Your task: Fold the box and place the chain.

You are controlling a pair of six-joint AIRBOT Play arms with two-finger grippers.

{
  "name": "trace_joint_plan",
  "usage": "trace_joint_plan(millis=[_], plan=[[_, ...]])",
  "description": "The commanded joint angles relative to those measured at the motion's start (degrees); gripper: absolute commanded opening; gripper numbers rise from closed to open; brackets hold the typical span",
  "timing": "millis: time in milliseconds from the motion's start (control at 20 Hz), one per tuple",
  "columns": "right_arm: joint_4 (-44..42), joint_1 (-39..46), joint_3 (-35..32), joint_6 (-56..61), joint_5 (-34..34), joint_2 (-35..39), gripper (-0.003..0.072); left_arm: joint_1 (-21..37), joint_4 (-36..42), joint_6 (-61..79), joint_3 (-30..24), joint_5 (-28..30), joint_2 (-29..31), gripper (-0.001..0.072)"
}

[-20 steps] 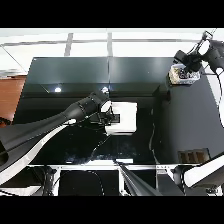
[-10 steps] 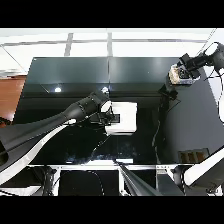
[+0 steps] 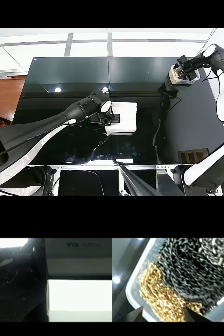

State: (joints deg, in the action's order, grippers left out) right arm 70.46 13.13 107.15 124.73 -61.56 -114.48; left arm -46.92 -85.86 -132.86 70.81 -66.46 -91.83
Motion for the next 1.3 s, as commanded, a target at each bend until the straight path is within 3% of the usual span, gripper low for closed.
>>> trace_joint_plan(millis=[0,50,100,150,250,300,350,500,750,1050,1250], plan=[[-1.7,-0.2,0.0,-0.1,1.0,-1.8,0.0553,0.0,0.0,0.0,0.0,0.0,0.0,0.0026],[-1.4,-0.3,0.0,-0.1,1.9,-2.0,0.0530,0.0,0.0,0.0,0.0,0.0,0.0,0.0026],[-1.4,-0.4,0.0,-0.9,2.7,-2.1,0.0427,0.0,0.0,0.0,0.0,0.0,0.0,0.0026],[-1.4,-0.4,0.0,-1.6,3.1,-2.2,0.0423,0.0,0.0,0.0,0.0,0.0,0.0,0.0026],[-1.4,-0.3,0.0,-4.0,2.7,-2.2,0.0298,0.0,0.0,0.0,0.0,0.0,0.0,0.0026],[-1.4,-0.3,0.0,-5.9,2.2,-2.1,0.0192,0.0,0.0,0.0,0.0,0.0,0.0,0.0026],[-1.6,-0.3,0.0,-8.3,1.5,-1.8,0.0011,0.1,0.0,0.0,0.0,0.0,0.0,0.0026],[-1.4,-0.3,0.0,-17.2,1.1,1.8,0.0014,0.1,-0.1,0.0,0.0,0.0,0.0,0.0026],[-1.2,-0.3,0.0,-31.7,-0.7,16.9,0.0014,0.0,-0.2,0.0,0.0,0.0,0.0,0.0026],[-1.9,-0.4,0.0,-35.0,0.4,37.2,0.0013,0.1,-0.2,0.0,0.0,0.2,0.0,0.0026],[-7.5,-0.5,0.0,-37.8,0.7,46.9,0.0014,0.0,-0.2,0.0,0.0,0.0,0.0,0.0026]])
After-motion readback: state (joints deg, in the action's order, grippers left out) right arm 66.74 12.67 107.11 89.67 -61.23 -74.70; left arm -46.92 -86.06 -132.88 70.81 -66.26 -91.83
